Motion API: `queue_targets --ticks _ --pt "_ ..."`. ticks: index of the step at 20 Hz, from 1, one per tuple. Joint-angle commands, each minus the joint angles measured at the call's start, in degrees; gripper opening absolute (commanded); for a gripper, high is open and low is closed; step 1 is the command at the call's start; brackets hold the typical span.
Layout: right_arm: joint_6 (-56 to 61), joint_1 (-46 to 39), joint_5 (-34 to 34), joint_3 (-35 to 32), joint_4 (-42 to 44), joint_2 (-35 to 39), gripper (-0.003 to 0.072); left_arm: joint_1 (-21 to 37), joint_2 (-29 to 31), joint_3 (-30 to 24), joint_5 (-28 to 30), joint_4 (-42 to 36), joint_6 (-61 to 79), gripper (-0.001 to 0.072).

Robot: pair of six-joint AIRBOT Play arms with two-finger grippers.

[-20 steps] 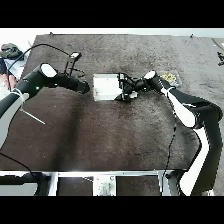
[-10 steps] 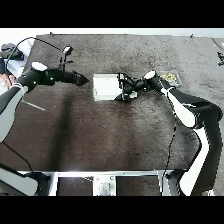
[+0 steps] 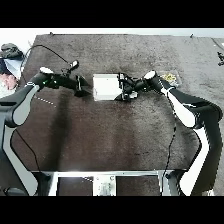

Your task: Fold the box and place the chain.

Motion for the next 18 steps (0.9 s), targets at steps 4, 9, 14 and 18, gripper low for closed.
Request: queue_targets --ticks 4,9,14,18 --pt "0.0 0.0 0.0 0.0 0.0 0.0 0.0476 -0.8 -1.8 0.5 -3.3 0.7 11.4 0.0720" --pt "0.0 0.0 0.0 0.0 0.0 0.0 0.0477 -0.9 -1.9 0.5 -2.0 -2.3 14.8 0.0720" --pt "0.0 0.0 0.0 0.0 0.0 0.0 0.0476 -2.4 -3.9 0.5 -2.4 -2.6 14.8 0.0720" --pt "0.0 0.0 0.0 0.0 0.0 0.0 0.0476 -4.0 -4.7 0.5 -0.5 -4.2 14.8 0.0720"
